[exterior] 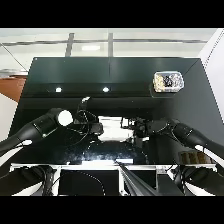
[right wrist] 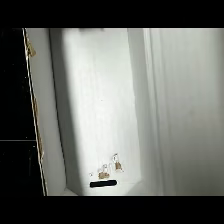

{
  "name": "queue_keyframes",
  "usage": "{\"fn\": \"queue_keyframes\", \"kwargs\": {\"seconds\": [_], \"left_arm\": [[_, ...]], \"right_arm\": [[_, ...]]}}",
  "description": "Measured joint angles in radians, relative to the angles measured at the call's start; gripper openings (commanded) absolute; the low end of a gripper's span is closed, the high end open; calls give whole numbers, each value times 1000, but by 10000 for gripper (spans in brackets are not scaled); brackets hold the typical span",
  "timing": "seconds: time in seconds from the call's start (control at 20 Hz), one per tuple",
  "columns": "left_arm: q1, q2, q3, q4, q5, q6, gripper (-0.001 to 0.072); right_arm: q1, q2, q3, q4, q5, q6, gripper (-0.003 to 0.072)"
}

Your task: Fold the box and place the chain.

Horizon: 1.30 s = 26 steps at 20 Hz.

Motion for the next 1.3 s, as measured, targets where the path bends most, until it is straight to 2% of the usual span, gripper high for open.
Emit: {"fn": "queue_keyframes", "kwargs": {"seconds": [0.3,0.5,0.95,1.05,1.1,1.3], "left_arm": [[-136,-18,61,227,-59,-308,373],[-182,-58,112,331,-121,-414,372],[-216,-148,195,365,-146,-476,348],[-220,-155,201,364,-145,-486,326],[-220,-157,203,363,-145,-490,283],[-223,-162,206,362,-145,-496,275]], "right_arm": [[0,0,0,-2,0,3,467],[0,0,0,-2,0,4,467],[0,0,0,-3,-1,4,467],[0,0,0,-3,-1,4,467],[0,0,0,-3,-1,4,467],[0,0,0,-3,-1,4,467]]}}
